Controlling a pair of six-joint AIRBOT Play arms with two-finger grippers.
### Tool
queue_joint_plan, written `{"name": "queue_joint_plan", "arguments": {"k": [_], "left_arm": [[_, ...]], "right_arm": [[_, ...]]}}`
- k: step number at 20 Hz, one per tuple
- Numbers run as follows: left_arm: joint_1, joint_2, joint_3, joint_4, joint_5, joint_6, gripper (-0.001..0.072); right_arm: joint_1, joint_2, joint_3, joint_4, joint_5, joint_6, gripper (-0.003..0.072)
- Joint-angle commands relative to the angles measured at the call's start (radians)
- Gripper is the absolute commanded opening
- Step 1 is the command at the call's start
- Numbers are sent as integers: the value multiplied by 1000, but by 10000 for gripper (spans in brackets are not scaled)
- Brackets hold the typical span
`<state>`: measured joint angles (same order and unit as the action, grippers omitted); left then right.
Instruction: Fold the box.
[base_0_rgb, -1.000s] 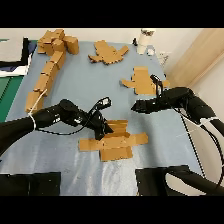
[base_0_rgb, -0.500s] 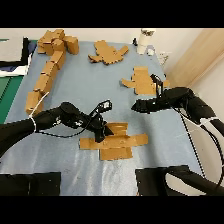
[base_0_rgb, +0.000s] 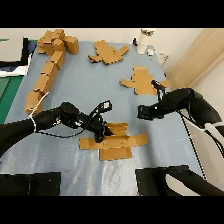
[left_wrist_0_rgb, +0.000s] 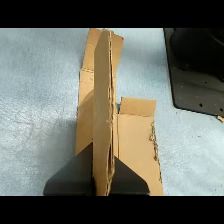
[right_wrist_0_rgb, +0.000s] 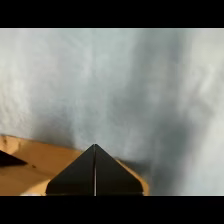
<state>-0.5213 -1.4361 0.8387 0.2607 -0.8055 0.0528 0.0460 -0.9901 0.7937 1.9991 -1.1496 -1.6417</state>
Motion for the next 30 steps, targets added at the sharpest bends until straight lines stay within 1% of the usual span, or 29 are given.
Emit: {"name": "queue_joint_plan", "arguments": {"k": [1, 3, 5, 8, 12, 15, 16, 17, 18, 19, 22, 25, 28, 30], "left_arm": [[-1, 0, 0, 2, -2, 0, 12], [-1, 0, 0, 2, -1, 0, 12], [-1, 0, 0, 2, 0, 0, 12], [-1, 0, 0, 2, -1, 0, 12], [-1, 0, 0, 2, -1, 0, 12], [-1, 0, 0, 2, -1, 0, 12], [-1, 0, 0, 2, -1, 0, 13], [-1, 0, 0, 2, -1, 0, 12], [-1, 0, 0, 2, -1, 0, 12], [-1, 0, 0, 2, 0, 0, 12], [-1, 0, 0, 2, -2, 0, 12], [-1, 0, 0, 2, 2, 0, 12], [-1, 0, 0, 2, 2, 0, 12], [-1, 0, 0, 2, 2, 0, 12]], "right_arm": [[109, 128, -2, -226, -167, 251, 4], [219, 223, -23, -264, -191, 286, 4], [350, 314, -68, -280, -168, 307, 4], [558, 438, -172, -305, -107, 305, 4], [849, 585, -350, -330, 16, 184, 4], [1027, 633, -452, -452, 108, 166, 5], [1069, 629, -474, -479, 119, 150, 23], [1098, 617, -489, -488, 132, 100, 263], [1119, 594, -499, -505, 140, 42, 599], [1128, 565, -500, -523, 151, 22, 642], [1130, 466, -500, -615, 180, 8, 640], [1130, 382, -500, -641, 232, 8, 637], [1130, 333, -500, -663, 313, 9, 634], [1130, 322, -500, -688, 330, 12, 632]]}}
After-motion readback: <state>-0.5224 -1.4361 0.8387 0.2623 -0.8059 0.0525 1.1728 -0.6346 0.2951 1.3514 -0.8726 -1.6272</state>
